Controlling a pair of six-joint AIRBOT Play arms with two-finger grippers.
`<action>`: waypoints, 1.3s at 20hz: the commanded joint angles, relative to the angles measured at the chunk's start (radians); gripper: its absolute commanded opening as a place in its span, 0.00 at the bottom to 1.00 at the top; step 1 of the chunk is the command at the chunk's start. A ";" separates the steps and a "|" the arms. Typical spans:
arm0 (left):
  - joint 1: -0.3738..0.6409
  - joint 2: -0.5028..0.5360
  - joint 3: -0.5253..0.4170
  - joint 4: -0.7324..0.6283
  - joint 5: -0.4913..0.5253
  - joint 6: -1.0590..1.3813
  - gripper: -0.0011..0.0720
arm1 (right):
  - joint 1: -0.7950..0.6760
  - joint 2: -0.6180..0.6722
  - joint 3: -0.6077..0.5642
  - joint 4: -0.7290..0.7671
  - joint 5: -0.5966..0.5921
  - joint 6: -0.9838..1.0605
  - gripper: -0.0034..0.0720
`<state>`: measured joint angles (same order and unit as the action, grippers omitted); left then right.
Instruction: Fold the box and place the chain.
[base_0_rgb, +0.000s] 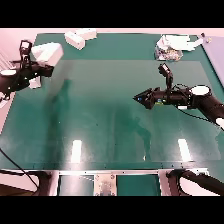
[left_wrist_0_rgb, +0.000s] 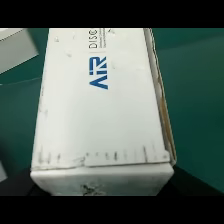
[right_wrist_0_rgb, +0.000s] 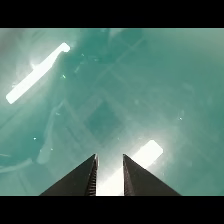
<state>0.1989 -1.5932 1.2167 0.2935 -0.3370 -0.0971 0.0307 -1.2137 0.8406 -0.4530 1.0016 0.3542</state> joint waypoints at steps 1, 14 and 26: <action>0.006 0.012 -0.086 0.004 0.255 -0.084 0.03 | 0.001 0.000 0.000 0.001 0.001 0.006 0.30; 0.006 -0.067 -0.125 -0.008 0.162 -0.134 0.83 | 0.003 0.000 0.000 0.061 0.002 0.005 0.48; 0.006 0.167 -0.122 0.151 0.030 -0.141 1.00 | 0.017 0.023 0.000 0.062 0.001 0.005 0.56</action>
<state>0.2047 -1.5131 1.0946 0.3901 -0.2691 -0.2310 0.0471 -1.2037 0.8402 -0.3920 1.0031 0.3599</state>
